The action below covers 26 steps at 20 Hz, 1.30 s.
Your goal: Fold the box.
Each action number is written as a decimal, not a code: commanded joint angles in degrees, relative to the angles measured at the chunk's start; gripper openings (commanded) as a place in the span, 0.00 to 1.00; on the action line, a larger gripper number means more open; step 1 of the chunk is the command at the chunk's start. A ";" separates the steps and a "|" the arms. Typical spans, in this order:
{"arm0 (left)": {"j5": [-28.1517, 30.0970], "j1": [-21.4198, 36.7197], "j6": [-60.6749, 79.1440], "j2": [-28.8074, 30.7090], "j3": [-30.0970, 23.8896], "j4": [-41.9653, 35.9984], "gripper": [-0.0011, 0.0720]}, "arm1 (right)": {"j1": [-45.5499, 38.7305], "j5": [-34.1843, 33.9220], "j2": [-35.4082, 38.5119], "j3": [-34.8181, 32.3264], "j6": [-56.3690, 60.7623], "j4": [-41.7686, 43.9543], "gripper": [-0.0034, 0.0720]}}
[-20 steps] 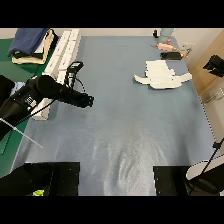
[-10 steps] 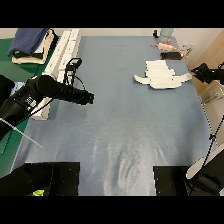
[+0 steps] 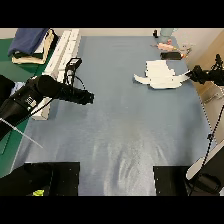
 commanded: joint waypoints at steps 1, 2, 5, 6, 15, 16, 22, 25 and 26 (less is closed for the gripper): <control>0.02 0.00 0.02 -0.02 -0.04 0.00 0.04 | 0.39 10.27 0.42 2.12 -0.02 2.19 0.05; 0.02 0.00 0.02 -0.02 -0.04 0.00 0.04 | 0.42 12.17 1.31 2.12 -0.02 4.24 0.05; 0.68 0.00 0.04 -0.02 -0.04 0.02 0.04 | 0.96 16.02 5.25 0.52 2.71 5.42 0.04; 1.70 0.00 0.04 -0.02 -0.04 0.02 0.04 | 1.62 16.94 6.99 -1.44 3.74 5.42 0.04; -3.80 0.00 0.04 0.04 -0.02 -0.39 0.04 | 14.23 -0.26 41.83 -51.17 2.14 1.57 0.04; -5.07 0.00 0.17 0.04 -0.02 -0.35 0.04 | 15.47 -2.27 46.25 -56.94 2.23 1.46 0.04; -13.53 0.00 4.33 0.04 -0.04 -0.15 0.04 | 26.51 -14.03 70.71 -85.72 14.08 -2.32 0.04; -14.49 0.00 5.49 0.02 -0.04 -0.13 0.04 | 29.40 -15.32 76.87 -92.32 21.51 -5.75 0.10; -14.62 0.00 5.46 0.02 -0.04 -0.13 0.04 | 29.38 -14.16 77.15 -92.89 22.10 -6.25 0.20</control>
